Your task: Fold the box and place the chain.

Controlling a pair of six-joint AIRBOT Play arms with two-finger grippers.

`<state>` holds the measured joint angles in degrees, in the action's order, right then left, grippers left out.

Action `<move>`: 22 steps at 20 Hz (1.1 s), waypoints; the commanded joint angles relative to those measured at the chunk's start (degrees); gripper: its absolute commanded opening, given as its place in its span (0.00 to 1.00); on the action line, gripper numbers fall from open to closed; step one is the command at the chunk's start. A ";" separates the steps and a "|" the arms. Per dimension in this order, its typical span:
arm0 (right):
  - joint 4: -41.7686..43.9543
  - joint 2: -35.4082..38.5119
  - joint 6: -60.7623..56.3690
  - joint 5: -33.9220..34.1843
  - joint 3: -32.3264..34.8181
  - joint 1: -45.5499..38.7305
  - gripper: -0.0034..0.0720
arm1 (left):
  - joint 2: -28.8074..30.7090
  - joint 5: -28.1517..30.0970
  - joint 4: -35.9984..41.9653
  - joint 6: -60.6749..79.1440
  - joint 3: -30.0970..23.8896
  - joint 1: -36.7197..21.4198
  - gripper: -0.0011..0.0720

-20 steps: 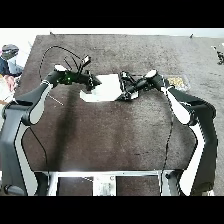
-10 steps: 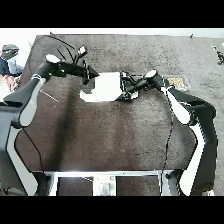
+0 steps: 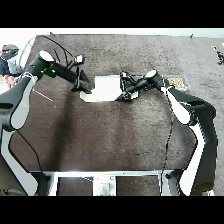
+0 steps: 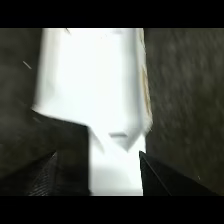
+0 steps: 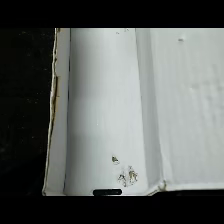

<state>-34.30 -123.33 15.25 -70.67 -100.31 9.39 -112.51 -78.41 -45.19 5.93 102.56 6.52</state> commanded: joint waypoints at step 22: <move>0.02 -0.02 -0.02 -0.02 0.02 0.04 0.68 | -0.35 12.61 -0.83 0.52 -9.31 4.68 0.41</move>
<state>-34.30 -123.33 15.20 -70.67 -100.31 9.39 -112.79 -65.47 -46.19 6.55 93.27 11.20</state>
